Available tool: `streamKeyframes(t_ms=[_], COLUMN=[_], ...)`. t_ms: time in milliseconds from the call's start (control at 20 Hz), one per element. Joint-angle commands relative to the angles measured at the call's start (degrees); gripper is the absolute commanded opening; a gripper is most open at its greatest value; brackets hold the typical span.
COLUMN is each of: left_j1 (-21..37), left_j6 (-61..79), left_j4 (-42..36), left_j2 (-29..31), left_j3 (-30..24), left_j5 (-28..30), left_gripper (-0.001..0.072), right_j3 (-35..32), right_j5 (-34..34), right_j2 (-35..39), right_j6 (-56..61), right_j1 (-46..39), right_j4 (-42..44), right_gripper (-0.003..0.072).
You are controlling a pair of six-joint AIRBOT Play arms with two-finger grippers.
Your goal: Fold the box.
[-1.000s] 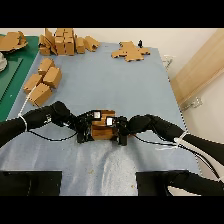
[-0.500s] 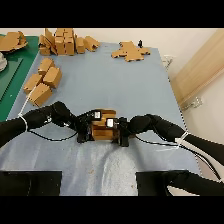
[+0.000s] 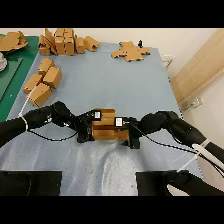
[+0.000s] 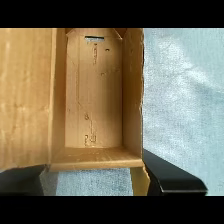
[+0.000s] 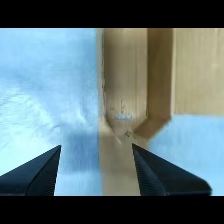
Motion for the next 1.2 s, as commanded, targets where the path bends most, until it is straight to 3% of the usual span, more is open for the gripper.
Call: streamKeyframes(t_ms=[0, 100, 250, 450, 500, 550, 600, 800, 1000, 1150], left_j1=[0.0, 0.0, 0.0, 0.0, 0.0, 0.0, 0.0, 0.0, 0.0, 0.0], left_j6=[0.0, 0.0, 0.0, 0.0, 0.0, 0.0, 0.0, 0.0, 0.0, 0.0], left_j4=[0.1, 0.1, 0.1, 0.1, 0.1, 0.1, 0.1, 0.1, 0.1, 0.1], left_j2=[0.0, 0.0, 0.0, 0.0, 0.0, 0.0, 0.0, 0.0, 0.0, 0.0], left_j3=[0.1, 0.1, 0.1, 0.1, 0.1, 0.1, 0.1, 0.1, 0.1, 0.1], left_j5=[-0.1, -0.1, -0.1, -0.1, -0.2, -0.1, -0.1, -0.1, -0.2, -0.1], left_gripper=[0.0402, 0.0402, 0.0401, 0.0402, 0.0402, 0.0402, 0.0402, 0.0402, 0.0402, 0.0402], right_j3=[0.1, 0.1, 0.1, 0.0, 0.0, 0.0, 0.0, 3.5, 15.7, 21.9], right_j5=[-2.6, -2.5, -7.0, -6.9, -5.5, -4.0, -2.6, 6.3, -0.7, -6.3], right_j2=[5.4, 7.4, 7.8, 7.7, 7.4, 6.9, 6.2, 1.1, -12.3, -22.8], right_j6=[11.0, 16.7, 34.2, 63.8, 68.6, 71.3, 72.1, 72.6, 64.6, 53.7], right_j1=[-1.5, -1.5, -0.8, 1.0, 1.7, 2.5, 3.3, 2.0, -5.6, -10.1], right_j4=[0.2, 6.4, 19.1, 18.7, 18.8, 18.8, 19.0, 19.5, 22.1, 29.2], right_gripper=[0.072, 0.072, 0.072, 0.0692, 0.0438, 0.0103, 0.0004, 0.0002, 0.0002, -0.0001])
